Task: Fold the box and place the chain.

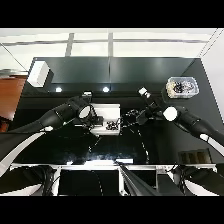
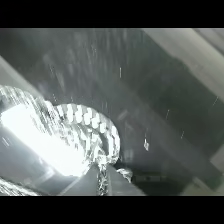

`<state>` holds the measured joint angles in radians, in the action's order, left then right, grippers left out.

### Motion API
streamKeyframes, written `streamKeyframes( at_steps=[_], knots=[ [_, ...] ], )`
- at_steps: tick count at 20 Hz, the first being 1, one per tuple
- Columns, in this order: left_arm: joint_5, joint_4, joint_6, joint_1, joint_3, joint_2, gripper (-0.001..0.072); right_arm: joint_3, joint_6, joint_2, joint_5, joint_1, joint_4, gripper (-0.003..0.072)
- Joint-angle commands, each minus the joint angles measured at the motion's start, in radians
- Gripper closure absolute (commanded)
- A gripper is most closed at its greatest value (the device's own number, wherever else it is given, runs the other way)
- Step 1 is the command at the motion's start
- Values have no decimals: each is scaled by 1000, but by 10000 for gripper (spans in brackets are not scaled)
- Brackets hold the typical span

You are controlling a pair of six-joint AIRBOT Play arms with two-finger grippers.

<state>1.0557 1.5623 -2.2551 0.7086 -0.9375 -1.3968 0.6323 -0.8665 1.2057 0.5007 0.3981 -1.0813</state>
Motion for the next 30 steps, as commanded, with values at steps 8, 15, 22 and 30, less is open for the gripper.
streamKeyframes(
  at_steps=[8,15,22,30],
  knots=[
    [0,1,0,0,-1,0,676,299,-245,-336,353,1,-101,654],
    [0,1,0,0,-1,0,676,68,-244,-195,190,2,-98,-1],
    [-3,1,0,0,-1,0,676,25,64,40,-150,114,-98,4],
    [-7,1,0,0,-1,0,676,27,63,86,-126,140,-91,5]
  ],
)
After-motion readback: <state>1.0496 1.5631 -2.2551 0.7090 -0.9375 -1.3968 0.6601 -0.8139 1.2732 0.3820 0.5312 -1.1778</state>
